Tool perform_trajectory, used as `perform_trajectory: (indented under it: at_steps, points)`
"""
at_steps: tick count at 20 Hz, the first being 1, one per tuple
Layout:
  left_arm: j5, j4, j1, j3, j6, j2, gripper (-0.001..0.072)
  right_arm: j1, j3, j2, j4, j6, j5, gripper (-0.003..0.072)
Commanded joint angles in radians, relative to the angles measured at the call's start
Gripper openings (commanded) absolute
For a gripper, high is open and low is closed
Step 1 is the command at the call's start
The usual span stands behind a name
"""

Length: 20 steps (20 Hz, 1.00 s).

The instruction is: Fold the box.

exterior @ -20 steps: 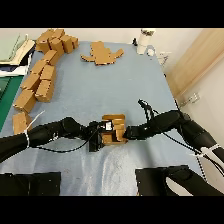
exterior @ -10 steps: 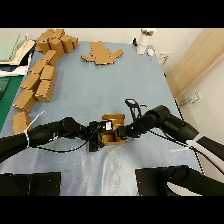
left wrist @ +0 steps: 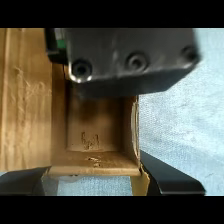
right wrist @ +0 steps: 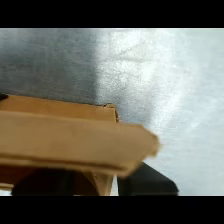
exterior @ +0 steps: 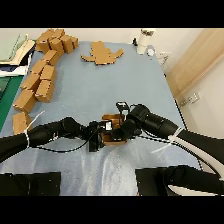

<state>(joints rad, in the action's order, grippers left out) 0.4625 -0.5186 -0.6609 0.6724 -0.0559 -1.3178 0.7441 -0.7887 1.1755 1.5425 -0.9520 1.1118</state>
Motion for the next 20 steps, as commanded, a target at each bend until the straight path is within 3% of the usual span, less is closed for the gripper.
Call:
perform_trajectory:
  at_steps: [1, 2, 4, 8, 9, 10, 11, 16, 20]
  points:
    - [0.0, 0.0, 0.0, 0.0, 0.0, 0.0, 0.0524, 0.011, -0.006, 0.026, -0.053, 0.063, 0.027, 0.0289]
    - [0.0, 0.0, 0.0, 0.0, 0.0, 0.0, 0.0524, 0.011, -0.006, 0.029, -0.057, 0.066, 0.027, 0.0274]
    - [0.0, 0.0, 0.0, 0.0, 0.0, 0.0, 0.0524, 0.011, -0.005, 0.031, -0.058, 0.066, 0.027, 0.0024]
    - [0.0, 0.0, 0.0, 0.0, 0.0, 0.0, 0.0524, 0.011, -0.006, 0.03, -0.046, 0.058, 0.023, 0.0005]
    - [0.0, 0.0, 0.0, 0.0, 0.0, 0.0, 0.0524, 0.011, -0.006, 0.03, -0.031, 0.054, 0.024, 0.0137]
    - [0.0, 0.0, 0.0, 0.0, 0.0, 0.0, 0.0524, 0.011, -0.006, 0.029, -0.013, 0.053, 0.028, 0.0368]
    - [0.0, 0.0, 0.0, 0.0, 0.0, 0.0, 0.0524, 0.011, -0.006, 0.027, 0.008, 0.042, 0.034, 0.0405]
    - [0.0, 0.0, 0.0, 0.0, 0.0, 0.0, 0.0524, 0.01, -0.023, -0.055, 0.044, 0.036, 0.103, 0.0405]
    - [0.0, 0.0, 0.0, 0.0, 0.0, 0.0, 0.0524, -0.015, -0.067, -0.206, 0.015, 0.079, 0.174, 0.0404]
